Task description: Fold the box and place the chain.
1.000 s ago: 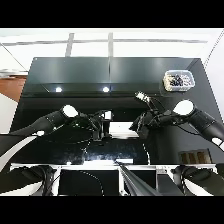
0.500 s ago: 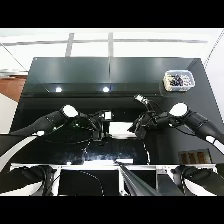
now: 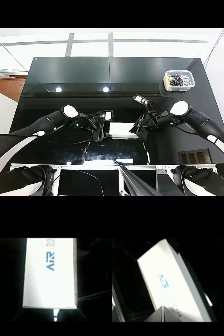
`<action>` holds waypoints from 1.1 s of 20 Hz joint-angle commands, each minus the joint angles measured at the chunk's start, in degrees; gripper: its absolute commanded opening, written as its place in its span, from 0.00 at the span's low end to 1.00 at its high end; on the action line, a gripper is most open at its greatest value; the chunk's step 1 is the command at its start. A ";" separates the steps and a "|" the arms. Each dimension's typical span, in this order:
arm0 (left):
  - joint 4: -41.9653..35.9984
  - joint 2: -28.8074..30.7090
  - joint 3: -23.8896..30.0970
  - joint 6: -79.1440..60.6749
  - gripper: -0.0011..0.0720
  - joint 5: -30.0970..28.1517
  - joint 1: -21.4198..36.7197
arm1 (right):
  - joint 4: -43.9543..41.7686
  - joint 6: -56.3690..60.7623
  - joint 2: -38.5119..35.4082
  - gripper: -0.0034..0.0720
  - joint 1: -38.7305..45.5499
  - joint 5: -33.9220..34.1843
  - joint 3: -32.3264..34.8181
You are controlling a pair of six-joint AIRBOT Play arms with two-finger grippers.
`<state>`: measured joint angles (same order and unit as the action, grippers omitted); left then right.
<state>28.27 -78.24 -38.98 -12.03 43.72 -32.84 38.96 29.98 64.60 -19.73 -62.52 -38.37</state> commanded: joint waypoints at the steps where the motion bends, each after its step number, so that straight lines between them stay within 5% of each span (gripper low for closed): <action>1: 0.15 0.92 -0.02 0.79 1.00 -0.02 0.07 | -0.98 1.05 -3.41 0.08 2.89 -3.23 -4.11; 6: 8.07 9.18 -0.02 10.49 1.00 0.92 1.18 | -0.94 1.42 -8.46 0.08 11.47 -3.78 -6.40; 11: 16.92 13.22 -2.95 28.79 1.00 9.31 1.22 | -1.75 7.58 -9.18 0.08 19.28 -4.13 -6.40; 16: 13.35 5.68 -9.75 24.87 0.99 5.84 -2.27 | -1.70 7.56 -9.18 0.08 20.33 -3.89 -6.40; 22: 2.51 -3.28 -13.92 4.79 0.99 5.95 -7.19 | -1.38 7.56 -9.18 0.08 20.33 -4.11 -6.38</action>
<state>34.72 -78.04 -51.42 -0.08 49.54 -38.30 37.39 37.32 55.46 0.45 -66.54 -44.71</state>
